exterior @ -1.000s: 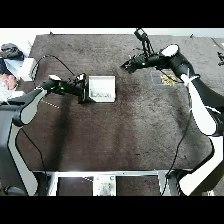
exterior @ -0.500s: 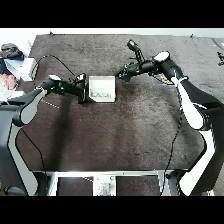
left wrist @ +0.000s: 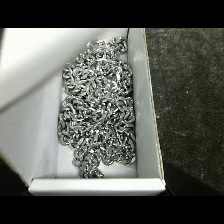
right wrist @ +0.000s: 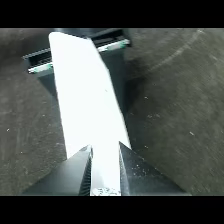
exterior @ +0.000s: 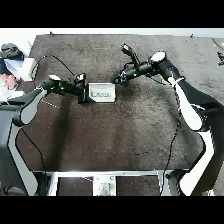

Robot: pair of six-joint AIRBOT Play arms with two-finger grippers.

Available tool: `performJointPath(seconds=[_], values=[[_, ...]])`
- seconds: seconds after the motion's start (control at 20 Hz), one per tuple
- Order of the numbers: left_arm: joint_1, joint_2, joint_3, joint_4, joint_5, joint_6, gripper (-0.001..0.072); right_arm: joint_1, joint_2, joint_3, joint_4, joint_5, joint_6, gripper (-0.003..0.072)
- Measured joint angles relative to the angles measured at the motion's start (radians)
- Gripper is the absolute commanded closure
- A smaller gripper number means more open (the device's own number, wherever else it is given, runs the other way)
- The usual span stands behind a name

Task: Fold the box and place the chain.

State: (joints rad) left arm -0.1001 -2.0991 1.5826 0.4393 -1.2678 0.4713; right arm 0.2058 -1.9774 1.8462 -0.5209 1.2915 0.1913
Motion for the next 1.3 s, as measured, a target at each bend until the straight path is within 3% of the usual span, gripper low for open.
performJointPath(seconds=[0.05, 0.15, 1.3], values=[[0.0, 0.0, 0.0, 0.0, 0.0, 0.0, 0.0248, 0.009, 0.002, 0.0, -0.01, -0.002, -0.011, 0.05], [0.0, 0.0, 0.0, 0.0, 0.0, 0.0, 0.0248, 0.032, 0.003, 0.0, -0.042, -0.013, -0.035, 0.0328], [0.0, 0.0, 0.0, 0.0, 0.0, 0.0, 0.0248, 0.148, -0.014, 0.0, -0.182, -0.113, -0.092, 0.0313]])
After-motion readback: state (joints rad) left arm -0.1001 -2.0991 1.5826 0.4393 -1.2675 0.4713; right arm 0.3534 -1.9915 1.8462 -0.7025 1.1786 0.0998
